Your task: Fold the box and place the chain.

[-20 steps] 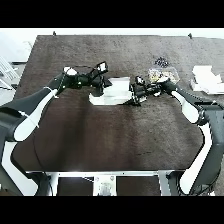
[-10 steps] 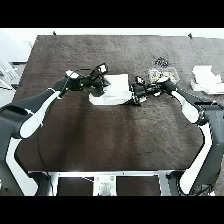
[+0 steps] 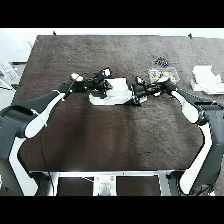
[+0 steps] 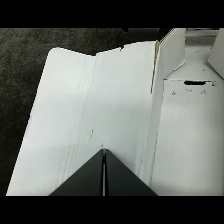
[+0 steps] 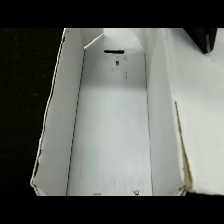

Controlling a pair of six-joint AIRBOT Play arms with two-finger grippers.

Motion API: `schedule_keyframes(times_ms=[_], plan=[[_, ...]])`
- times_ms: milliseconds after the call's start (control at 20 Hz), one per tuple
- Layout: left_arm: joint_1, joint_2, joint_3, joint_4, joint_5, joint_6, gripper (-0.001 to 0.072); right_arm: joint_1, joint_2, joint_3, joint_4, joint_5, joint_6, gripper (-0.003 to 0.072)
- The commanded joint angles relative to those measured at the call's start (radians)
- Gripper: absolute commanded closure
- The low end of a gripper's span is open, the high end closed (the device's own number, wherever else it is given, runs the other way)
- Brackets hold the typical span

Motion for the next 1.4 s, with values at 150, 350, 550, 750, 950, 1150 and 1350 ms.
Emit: schedule_keyframes(times_ms=[150,350,550,750,950,1150,1350], plan=[[-0.003,0.041,0.033,0.016,-0.058,0.004,0.069,0.0,0.0,0.0,0.0,0.001,0.0,0.0061],[0.055,0.12,0.035,0.016,-0.263,0.003,0.0689,0.0,0.0,0.0,0.001,0.001,0.0,0.0061],[0.165,0.148,0.035,0.037,-0.526,-0.104,0.0292,0.0,0.0,0.0,0.001,0.001,0.0,0.0061],[0.182,0.14,0.034,0.23,-0.535,-0.229,0.0002,0.0,0.0,0.0,0.001,0.001,0.0,0.0061],[0.145,0.1,0.034,0.402,-0.496,-0.304,0.0001,0.0,0.0,0.0,0.0,0.001,0.0,0.0061],[0.103,0.081,0.034,0.47,-0.418,-0.323,0.0002,0.0,0.0,0.0,0.001,0.001,0.0,0.0061],[0.074,0.081,0.035,0.511,-0.285,-0.374,0.0002,0.0,0.0,0.0,0.0,0.001,0.0,0.0061]])
